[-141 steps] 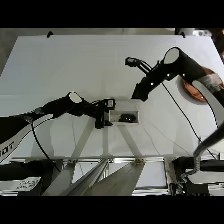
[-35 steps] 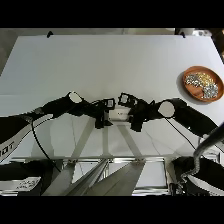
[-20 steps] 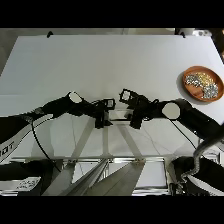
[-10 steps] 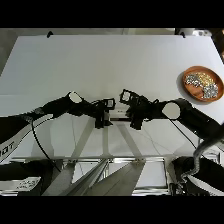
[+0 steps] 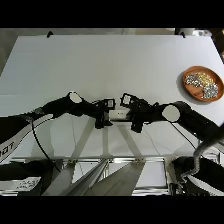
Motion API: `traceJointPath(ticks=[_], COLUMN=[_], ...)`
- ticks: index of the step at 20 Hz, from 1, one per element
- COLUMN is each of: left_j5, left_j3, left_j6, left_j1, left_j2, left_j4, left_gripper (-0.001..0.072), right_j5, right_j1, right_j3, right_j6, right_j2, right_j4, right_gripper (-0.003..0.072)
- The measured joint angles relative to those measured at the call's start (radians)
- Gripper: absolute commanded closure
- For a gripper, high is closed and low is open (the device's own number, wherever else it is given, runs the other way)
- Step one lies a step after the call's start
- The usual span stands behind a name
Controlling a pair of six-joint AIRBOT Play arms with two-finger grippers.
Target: Fold the box and place the chain.
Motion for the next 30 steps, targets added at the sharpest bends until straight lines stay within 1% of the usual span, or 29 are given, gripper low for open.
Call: traceJointPath(ticks=[7,13,14,15,16,20,22,23,28,30], left_j5=[0.001,0.001,0.001,0.001,0.001,0.0,0.0,0.0,0.0,0.0], left_j3=[0.0,0.0,0.0,-0.001,0.0,-0.001,-0.001,-0.001,0.0,0.0], left_j6=[0.002,0.001,0.001,0.001,0.0,-0.004,-0.003,-0.004,-0.006,-0.003], left_j1=[0.0,0.0,0.0,0.0,0.0,0.0,0.0,0.0,0.0,0.0], left_j2=[0.0,0.0,0.0,0.0,0.0,0.0,0.0,0.0,0.0,0.0], left_j4=[0.0,0.0,0.0,0.0,0.0,-0.002,-0.002,-0.002,-0.002,0.0], left_gripper=[0.0259,0.0259,0.0259,0.0259,0.0259,0.0259,0.0259,0.0259,0.0259,0.0259], right_j5=[-0.011,-0.014,-0.016,-0.017,-0.016,-0.029,-0.041,-0.048,-0.071,-0.09], right_j1=[0.001,0.001,0.001,0.001,0.001,0.002,0.002,0.002,0.002,0.0], right_j3=[-0.044,-0.056,-0.057,-0.057,-0.058,-0.06,-0.06,-0.06,-0.059,-0.058], right_j6=[0.001,0.001,0.001,0.001,0.003,-0.002,-0.007,-0.011,-0.047,-0.111], right_j2=[-0.011,-0.018,-0.02,-0.021,-0.021,-0.004,0.006,0.01,0.029,0.047], right_j4=[-0.006,-0.013,-0.013,-0.013,-0.01,-0.012,-0.011,-0.008,-0.008,-0.026], right_gripper=[0.067,0.0669,0.0642,0.0534,0.0479,0.0475,0.0379,0.0359,0.0361,0.0361])
